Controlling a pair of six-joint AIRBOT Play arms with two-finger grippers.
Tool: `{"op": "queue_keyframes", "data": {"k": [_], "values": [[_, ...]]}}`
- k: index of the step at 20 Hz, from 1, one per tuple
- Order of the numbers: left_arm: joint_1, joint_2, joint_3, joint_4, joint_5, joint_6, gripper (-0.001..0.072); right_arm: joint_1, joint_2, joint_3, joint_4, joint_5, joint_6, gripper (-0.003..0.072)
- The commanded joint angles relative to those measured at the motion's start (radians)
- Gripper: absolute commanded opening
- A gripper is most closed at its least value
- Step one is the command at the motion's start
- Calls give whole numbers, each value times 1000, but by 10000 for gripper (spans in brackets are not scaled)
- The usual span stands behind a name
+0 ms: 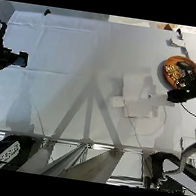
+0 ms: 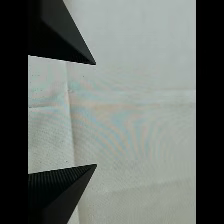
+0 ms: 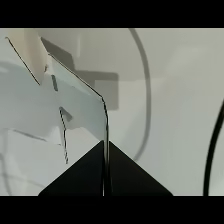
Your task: Fold the box and place the chain.
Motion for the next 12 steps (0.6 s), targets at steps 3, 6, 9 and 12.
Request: {"op": "queue_keyframes", "data": {"k": [3,6,9,12], "values": [[-1,1,0,0,0,0,699,116,15,-82,260,-213,-107,10],[-1,1,0,0,0,0,699,225,15,-179,367,-426,-145,10],[-1,1,0,0,0,0,699,336,11,-257,435,-608,-157,10],[-1,1,0,0,0,0,699,399,11,-338,479,-743,-145,10]]}}
